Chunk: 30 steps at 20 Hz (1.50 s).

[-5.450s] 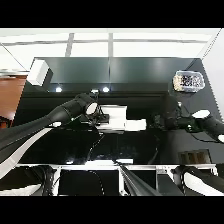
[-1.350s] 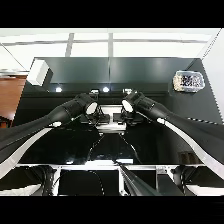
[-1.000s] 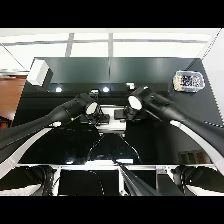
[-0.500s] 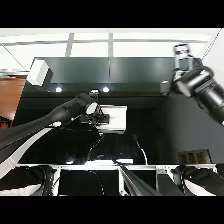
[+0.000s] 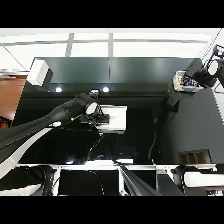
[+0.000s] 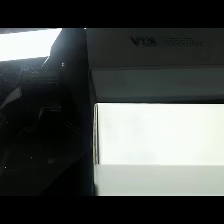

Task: Fold the box and place the chain.

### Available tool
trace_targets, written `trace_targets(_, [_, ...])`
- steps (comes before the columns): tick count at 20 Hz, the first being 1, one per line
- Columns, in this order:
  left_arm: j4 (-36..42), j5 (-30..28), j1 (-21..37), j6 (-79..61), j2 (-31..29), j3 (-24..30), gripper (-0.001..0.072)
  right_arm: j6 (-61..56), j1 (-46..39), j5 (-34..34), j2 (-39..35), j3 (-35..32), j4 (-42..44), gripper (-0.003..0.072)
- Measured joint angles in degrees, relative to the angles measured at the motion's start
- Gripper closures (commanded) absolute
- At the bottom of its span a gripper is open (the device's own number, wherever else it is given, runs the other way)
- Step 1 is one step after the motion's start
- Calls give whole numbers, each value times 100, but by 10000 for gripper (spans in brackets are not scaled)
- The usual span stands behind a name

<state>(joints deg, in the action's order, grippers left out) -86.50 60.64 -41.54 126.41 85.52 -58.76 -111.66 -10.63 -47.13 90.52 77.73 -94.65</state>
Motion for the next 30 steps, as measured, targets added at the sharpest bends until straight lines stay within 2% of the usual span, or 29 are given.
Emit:
trace_targets(3, [0,0,0,0,0,0,678,280,-162,-68,713,660,258,74])
trace_targets(6, [0,-2,0,0,0,0,678,389,-221,-103,1176,990,387,84])
trace_targets(7, [2,-2,0,0,0,0,678,413,-234,-122,1298,1049,404,150])
trace_targets(8, [0,-2,0,0,0,0,678,431,-240,-125,1381,1091,409,173])
trace_targets(9, [2,-4,0,0,0,0,678,450,-245,-146,1449,1123,420,385])
trace_targets(10, [0,-2,0,0,0,0,679,466,-247,-184,1497,1150,393,450])
trace_targets(11, [0,-4,0,0,0,0,678,463,-251,-251,1526,1189,358,654])
trace_targets(15, [2,-4,0,0,0,0,678,516,-256,-695,1488,1495,140,668])
trace_targets(18, [2,-7,0,0,0,0,678,769,-256,-929,1134,1805,138,669])
trace_targets(24, [22,-9,0,0,0,0,678,1412,-256,-1001,-343,2081,763,670])
trace_targets(30, [22,-13,0,0,0,0,678,2011,-256,-1036,-1834,2225,1790,672])
